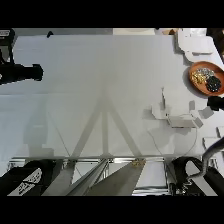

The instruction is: Fold the box and place the chain.

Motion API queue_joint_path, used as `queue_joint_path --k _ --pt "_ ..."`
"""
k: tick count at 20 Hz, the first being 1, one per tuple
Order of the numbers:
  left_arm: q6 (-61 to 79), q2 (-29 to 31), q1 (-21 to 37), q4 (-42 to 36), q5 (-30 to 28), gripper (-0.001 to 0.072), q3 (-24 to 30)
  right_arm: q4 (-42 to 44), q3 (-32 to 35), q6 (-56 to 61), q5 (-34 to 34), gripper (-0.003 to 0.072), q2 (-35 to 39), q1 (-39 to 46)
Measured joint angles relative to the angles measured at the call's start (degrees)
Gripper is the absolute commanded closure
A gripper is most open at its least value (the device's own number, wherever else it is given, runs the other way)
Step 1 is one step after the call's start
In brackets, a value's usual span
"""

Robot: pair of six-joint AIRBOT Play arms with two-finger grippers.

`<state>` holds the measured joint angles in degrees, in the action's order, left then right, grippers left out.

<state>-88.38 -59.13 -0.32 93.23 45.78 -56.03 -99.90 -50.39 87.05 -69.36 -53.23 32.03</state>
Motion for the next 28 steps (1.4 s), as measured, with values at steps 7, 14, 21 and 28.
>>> queue_joint_path --k 7,14,21,28 --pt "0.00 0.00 0.00 0.02 0.00 0.0069 0.00 -0.20 -11.21 -4.61 -5.01 0.0279 -14.67 5.05" --pt "0.00 0.00 0.00 0.02 -0.02 0.0069 0.00 1.53 -13.46 -8.90 -6.62 0.0279 -26.03 7.32" --pt "0.00 0.00 0.00 0.02 -0.02 0.0069 0.00 3.85 -13.73 -12.39 -6.75 0.0437 -32.63 7.58" --pt "0.02 0.00 0.00 0.02 -0.02 0.0069 0.00 3.82 -13.99 -15.43 -6.75 0.0671 -34.12 7.56"
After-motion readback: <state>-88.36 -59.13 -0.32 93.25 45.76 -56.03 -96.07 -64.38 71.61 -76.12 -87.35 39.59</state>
